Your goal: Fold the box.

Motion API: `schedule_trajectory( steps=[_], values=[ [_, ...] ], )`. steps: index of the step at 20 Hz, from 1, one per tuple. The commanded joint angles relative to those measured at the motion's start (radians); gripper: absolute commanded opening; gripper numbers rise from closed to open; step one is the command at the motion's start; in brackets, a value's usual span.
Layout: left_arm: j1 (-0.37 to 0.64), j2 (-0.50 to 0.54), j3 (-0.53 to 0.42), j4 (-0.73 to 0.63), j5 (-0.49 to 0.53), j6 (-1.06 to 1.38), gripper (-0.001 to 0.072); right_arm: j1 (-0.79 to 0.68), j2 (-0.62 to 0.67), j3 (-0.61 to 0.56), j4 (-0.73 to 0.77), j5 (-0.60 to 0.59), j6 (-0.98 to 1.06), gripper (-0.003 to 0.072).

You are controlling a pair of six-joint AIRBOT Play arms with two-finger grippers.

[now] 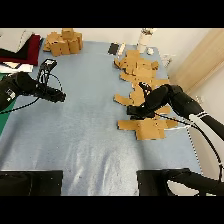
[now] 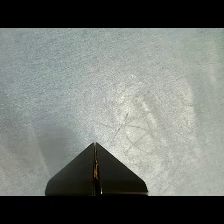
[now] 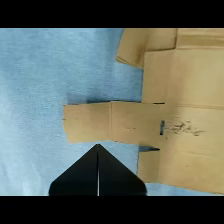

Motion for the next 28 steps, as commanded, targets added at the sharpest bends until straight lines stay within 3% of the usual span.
schedule_trajectory(
  steps=[1,5,7,10,11,12,13,15,20,23,28],
  values=[
    [0.0,0.0,0.0,0.0,0.0,0.0,0.0015,0.01,-0.003,0.0,0.024,-0.004,0.008,0.0003],
    [0.0,0.0,0.0,0.0,0.0,0.0,0.0015,0.006,-0.003,0.0,0.024,-0.021,0.009,0.001],
    [0.0,0.0,0.0,0.0,0.0,0.0,0.0015,-0.016,-0.003,0.007,-0.028,-0.036,0.043,0.0169],
    [0.0,0.0,0.0,0.0,0.0,0.0,0.0015,-0.106,-0.003,0.062,-0.203,-0.113,0.055,0.0169],
    [0.0,0.0,0.0,0.0,0.0,0.0,0.0015,-0.151,-0.003,0.089,-0.273,-0.156,0.053,0.02],
    [0.0,0.0,0.0,0.0,0.0,0.0,0.0015,-0.196,-0.003,0.11,-0.336,-0.195,0.05,0.034],
    [0.0,0.0,0.0,0.0,0.0,0.0,0.0015,-0.248,-0.003,0.127,-0.41,-0.226,0.032,0.0408],
    [0.0,0.0,0.0,-0.004,0.001,0.0,0.0015,-0.356,-0.005,0.135,-0.511,-0.229,-0.034,0.0408],
    [0.0,0.0,0.0,-0.014,0.002,-0.003,0.0015,-0.603,-0.069,0.135,-0.473,-0.183,-0.331,0.0409],
    [0.0,0.0,0.0,-0.036,0.001,-0.003,0.0015,-0.676,-0.12,0.135,-0.359,-0.172,-0.47,0.0408],
    [0.0,0.0,0.0,-0.19,-0.017,-0.003,0.0016,-0.69,-0.218,0.135,-0.168,-0.173,-0.655,0.0408]
  ],
)
